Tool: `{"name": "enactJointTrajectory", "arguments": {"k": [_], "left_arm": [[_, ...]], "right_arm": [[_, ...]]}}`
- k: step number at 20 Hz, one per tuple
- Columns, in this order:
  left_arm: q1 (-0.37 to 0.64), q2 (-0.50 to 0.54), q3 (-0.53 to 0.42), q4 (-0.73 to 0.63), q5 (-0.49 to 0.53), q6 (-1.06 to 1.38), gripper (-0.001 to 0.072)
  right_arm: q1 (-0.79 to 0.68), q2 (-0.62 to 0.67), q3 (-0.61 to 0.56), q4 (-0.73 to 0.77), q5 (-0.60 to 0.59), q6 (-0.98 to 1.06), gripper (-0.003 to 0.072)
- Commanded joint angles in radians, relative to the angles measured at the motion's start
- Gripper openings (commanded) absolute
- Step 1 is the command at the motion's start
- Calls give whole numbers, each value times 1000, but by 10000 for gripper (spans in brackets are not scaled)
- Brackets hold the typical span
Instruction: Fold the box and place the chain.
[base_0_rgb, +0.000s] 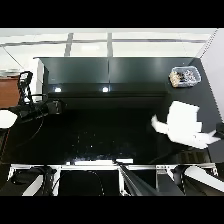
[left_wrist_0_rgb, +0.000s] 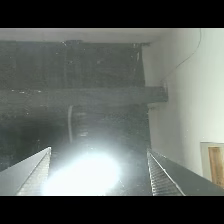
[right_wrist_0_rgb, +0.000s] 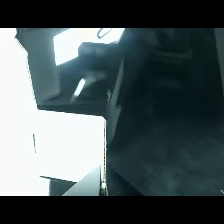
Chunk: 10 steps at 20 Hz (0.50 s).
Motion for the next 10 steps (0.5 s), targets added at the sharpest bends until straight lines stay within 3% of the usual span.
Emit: {"name": "enactJointTrajectory", "arguments": {"k": [1, 6, 10], "left_arm": [[0, 0, 0, -3, 0, 0, 699], [0, 0, 0, -3, -5, 8, 698], [-9, -38, 0, -90, 19, 16, 698]], "right_arm": [[116, 62, 13, 205, 10, -82, 16], [390, 270, -21, 338, -100, -42, 16], [562, 455, -259, 697, -301, -43, 16]]}}
